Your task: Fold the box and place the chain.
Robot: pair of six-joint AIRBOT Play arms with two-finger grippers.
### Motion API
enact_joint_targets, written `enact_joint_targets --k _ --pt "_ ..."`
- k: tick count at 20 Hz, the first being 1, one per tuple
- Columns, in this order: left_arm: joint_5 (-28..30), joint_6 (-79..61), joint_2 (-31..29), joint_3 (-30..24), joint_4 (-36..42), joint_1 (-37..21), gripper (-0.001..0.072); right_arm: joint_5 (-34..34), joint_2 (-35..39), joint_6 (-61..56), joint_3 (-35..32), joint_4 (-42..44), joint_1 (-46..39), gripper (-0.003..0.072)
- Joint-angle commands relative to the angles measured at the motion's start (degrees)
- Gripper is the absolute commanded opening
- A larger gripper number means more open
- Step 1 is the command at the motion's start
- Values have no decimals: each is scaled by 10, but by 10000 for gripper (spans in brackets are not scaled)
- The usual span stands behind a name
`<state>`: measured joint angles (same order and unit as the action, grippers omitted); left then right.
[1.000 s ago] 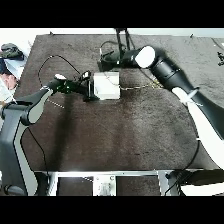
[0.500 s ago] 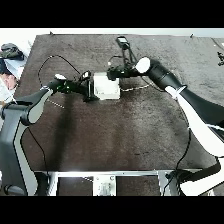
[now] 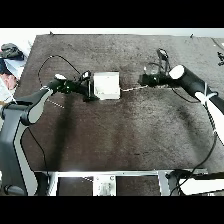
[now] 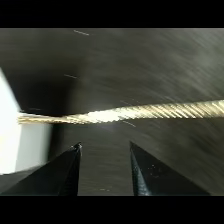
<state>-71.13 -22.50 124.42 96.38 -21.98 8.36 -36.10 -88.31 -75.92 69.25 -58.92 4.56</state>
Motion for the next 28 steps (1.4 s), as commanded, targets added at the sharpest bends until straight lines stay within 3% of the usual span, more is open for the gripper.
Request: enact_joint_targets --k 1,4,9,15,16,17,18,20,23,28 --pt "0 0 0 0 0 0 351 104 3 -45 -81 3 -34 336" --pt "0 0 0 0 0 0 351 157 -34 -86 -83 5 -34 336" --pt "0 0 0 0 0 0 351 230 -70 -90 -80 91 -34 336" --pt "0 0 0 0 0 0 351 221 -119 -90 -10 120 -34 334" --pt "0 0 0 0 0 0 351 215 -126 -90 -2 120 -33 291" --pt "0 0 0 0 0 0 351 211 -127 -90 -1 120 -33 71" --pt "0 0 0 0 0 0 351 207 -127 -90 -1 121 -33 16" --pt "0 0 0 0 0 0 351 199 -124 -90 -1 120 -31 15" --pt "0 0 0 0 0 0 351 159 -75 -49 -1 121 -9 14" --pt "0 0 0 0 0 0 351 139 85 29 -1 120 84 14"
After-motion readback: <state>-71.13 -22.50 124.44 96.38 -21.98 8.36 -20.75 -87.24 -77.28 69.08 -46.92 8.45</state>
